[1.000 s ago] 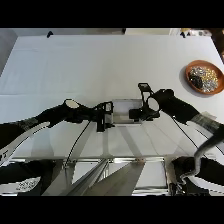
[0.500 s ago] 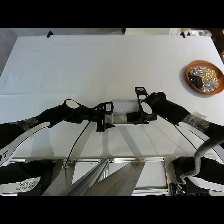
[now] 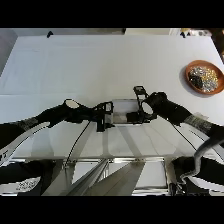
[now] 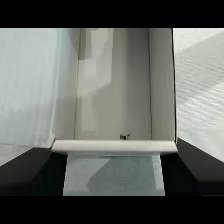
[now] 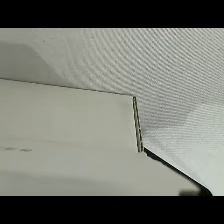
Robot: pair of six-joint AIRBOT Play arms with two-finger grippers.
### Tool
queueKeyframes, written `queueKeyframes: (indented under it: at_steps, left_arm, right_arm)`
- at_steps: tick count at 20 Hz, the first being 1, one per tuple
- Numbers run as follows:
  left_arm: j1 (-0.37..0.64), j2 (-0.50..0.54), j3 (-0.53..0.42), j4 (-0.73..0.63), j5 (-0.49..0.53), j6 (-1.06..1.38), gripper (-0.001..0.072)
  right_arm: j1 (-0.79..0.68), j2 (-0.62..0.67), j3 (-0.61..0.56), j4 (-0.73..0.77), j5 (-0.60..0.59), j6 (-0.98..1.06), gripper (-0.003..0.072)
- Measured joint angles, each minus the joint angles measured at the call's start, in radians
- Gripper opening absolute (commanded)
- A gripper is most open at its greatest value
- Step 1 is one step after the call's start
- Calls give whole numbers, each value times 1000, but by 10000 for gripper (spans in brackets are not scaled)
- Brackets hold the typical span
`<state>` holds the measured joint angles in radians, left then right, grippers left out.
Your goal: Fold the box and place the chain.
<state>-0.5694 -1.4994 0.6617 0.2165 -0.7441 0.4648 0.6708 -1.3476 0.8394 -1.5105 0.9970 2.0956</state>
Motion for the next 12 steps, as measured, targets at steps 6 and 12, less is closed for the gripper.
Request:
queueKeyframes:
  at_steps: [6,12]
  left_arm:
    - [0,0,0,0,0,0,209]
    - [0,0,0,0,0,2,209]
  right_arm:
    - [0,24,0,-2,0,-14,367]
    - [0,27,0,-24,18,-5,113]
